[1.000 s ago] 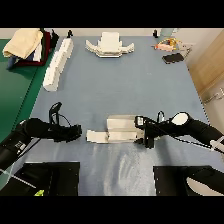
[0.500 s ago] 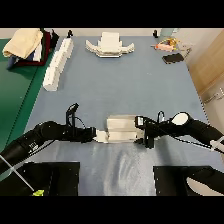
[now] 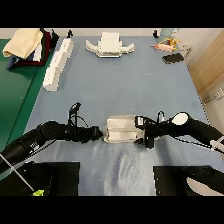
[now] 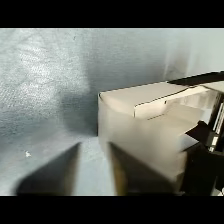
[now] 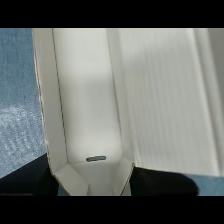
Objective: Fold the box.
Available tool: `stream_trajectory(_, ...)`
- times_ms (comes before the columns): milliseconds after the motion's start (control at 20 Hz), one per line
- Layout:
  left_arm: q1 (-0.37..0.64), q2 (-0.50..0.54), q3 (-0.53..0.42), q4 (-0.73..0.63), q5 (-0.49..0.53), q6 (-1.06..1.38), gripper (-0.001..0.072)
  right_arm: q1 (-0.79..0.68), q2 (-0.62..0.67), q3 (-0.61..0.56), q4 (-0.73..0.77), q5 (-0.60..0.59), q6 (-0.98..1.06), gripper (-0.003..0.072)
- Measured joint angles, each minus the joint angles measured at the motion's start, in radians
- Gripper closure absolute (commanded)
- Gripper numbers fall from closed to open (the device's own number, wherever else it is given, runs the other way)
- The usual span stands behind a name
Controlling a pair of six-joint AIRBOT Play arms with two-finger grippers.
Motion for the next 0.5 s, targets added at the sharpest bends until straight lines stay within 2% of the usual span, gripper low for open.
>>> stream_trajectory(500, -0.003, -0.005, 0.032, -0.028, 0.002, 0.001, 0.0249, 0.000, 0.000, 0.000, 0.000, 0.000, 0.000, 0.0166)
